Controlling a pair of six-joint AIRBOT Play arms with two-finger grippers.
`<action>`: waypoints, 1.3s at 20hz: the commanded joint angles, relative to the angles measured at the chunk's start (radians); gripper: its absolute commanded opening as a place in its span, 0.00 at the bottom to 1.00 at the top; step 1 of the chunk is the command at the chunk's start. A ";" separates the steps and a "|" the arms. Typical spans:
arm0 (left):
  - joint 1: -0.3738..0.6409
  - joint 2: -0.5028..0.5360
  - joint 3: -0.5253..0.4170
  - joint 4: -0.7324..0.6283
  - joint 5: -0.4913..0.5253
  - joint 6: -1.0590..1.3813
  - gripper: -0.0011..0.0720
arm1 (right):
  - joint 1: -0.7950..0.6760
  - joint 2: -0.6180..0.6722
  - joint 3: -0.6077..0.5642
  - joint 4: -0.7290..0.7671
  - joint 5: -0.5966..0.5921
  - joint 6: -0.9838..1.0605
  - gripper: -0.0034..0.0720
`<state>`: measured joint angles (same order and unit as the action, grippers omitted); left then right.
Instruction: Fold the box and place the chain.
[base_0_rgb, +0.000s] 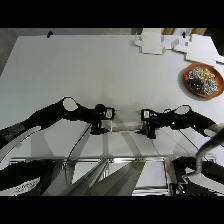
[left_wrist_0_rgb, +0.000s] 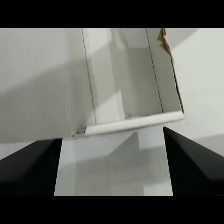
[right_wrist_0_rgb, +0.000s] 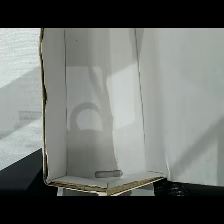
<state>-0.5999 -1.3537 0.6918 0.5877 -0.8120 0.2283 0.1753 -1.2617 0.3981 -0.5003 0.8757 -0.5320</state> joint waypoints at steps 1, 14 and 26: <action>0.001 -0.026 -0.002 -0.087 -0.018 0.090 0.98 | 0.000 0.001 0.001 0.000 0.000 0.000 0.66; -0.008 -0.053 -0.074 -0.238 0.039 0.090 0.97 | 0.000 0.001 0.001 0.000 0.000 0.000 0.66; -0.044 -0.095 -0.097 -0.321 0.082 0.218 0.45 | 0.000 0.001 0.001 0.000 0.000 0.000 0.66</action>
<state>-0.6418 -1.4456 0.6052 0.2691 -0.7353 0.4362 0.1749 -1.2613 0.3985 -0.5003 0.8745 -0.5323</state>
